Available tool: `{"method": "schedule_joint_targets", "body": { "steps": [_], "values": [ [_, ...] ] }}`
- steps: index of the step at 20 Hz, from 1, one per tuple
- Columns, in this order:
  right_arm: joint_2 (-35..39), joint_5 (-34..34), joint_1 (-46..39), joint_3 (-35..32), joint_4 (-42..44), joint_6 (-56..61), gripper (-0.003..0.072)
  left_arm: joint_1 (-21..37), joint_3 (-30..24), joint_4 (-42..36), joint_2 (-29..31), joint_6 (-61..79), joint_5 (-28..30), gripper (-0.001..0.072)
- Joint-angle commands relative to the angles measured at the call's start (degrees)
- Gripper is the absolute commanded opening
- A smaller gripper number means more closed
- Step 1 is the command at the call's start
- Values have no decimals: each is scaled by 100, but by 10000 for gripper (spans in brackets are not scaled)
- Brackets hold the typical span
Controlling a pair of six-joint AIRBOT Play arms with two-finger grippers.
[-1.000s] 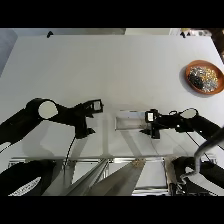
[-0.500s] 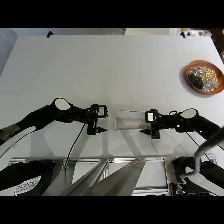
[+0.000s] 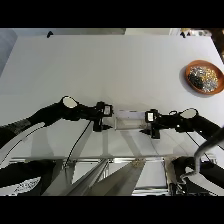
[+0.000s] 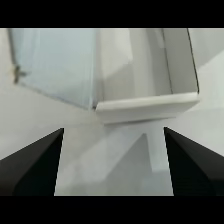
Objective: Fold the box and place the chain.
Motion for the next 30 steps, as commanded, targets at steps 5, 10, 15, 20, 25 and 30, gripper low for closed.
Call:
{"method": "schedule_joint_targets", "body": {
  "steps": [5,10,15,20,25,30],
  "values": [
    [4,2,-2,4,0,2,406,-203,98,179,-79,13,-44,704],
    [4,2,-2,4,0,2,406,-214,92,223,-79,-11,-162,704],
    [4,2,-2,4,0,2,406,-245,92,284,-81,-546,-216,705],
    [4,2,-2,4,0,2,406,-361,90,122,-157,-780,-118,706],
    [4,2,-2,4,0,2,406,-424,90,-131,-289,-780,52,705],
    [4,0,-2,4,2,2,406,-533,90,-332,-367,-734,245,697]
  ]
}}
